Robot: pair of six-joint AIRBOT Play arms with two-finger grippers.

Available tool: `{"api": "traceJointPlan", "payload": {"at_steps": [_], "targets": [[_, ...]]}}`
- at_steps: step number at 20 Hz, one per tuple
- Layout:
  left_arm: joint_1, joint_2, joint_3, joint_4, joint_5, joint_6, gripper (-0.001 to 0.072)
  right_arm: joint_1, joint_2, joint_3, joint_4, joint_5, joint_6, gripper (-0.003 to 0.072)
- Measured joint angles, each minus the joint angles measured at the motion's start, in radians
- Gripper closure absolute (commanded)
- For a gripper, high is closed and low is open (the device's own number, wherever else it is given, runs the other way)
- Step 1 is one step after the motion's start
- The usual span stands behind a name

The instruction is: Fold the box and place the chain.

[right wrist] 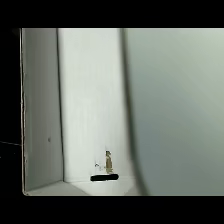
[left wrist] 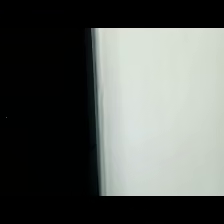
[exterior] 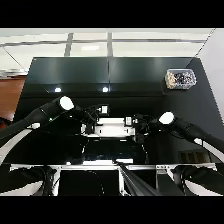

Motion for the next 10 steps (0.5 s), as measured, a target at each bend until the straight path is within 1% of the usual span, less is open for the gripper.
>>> {"api": "traceJointPlan", "payload": {"at_steps": [1,2,3,4,7,8,10], "targets": [[0.0,0.0,0.0,0.0,0.0,0.0,0.0683,0.0,0.0,0.0,-0.001,-0.002,0.0,-0.001],[0.0,0.0,0.0,0.0,0.0,0.0,0.0682,0.0,0.0,0.0,-0.003,-0.003,0.0,0.0015],[0.0,0.0,0.0,0.0,0.0,0.0,0.0682,0.0,0.0,0.0,-0.003,-0.003,0.001,0.0141],[0.0,0.0,0.0,0.0,0.0,0.0,0.0682,0.0,0.0,0.0,-0.004,-0.003,0.003,0.0203],[0.0,0.0,0.0,0.0,0.001,0.0,0.0679,0.0,0.0,0.0,-0.006,-0.005,0.004,0.0203],[0.0,0.0,0.0,0.0,0.001,0.0,0.0636,0.0,0.0,0.0,-0.006,-0.005,0.004,0.0203],[0.0,0.002,0.0,0.0,0.002,-0.002,0.0311,0.0,0.0,0.0,-0.007,-0.006,0.004,0.0203]]}}
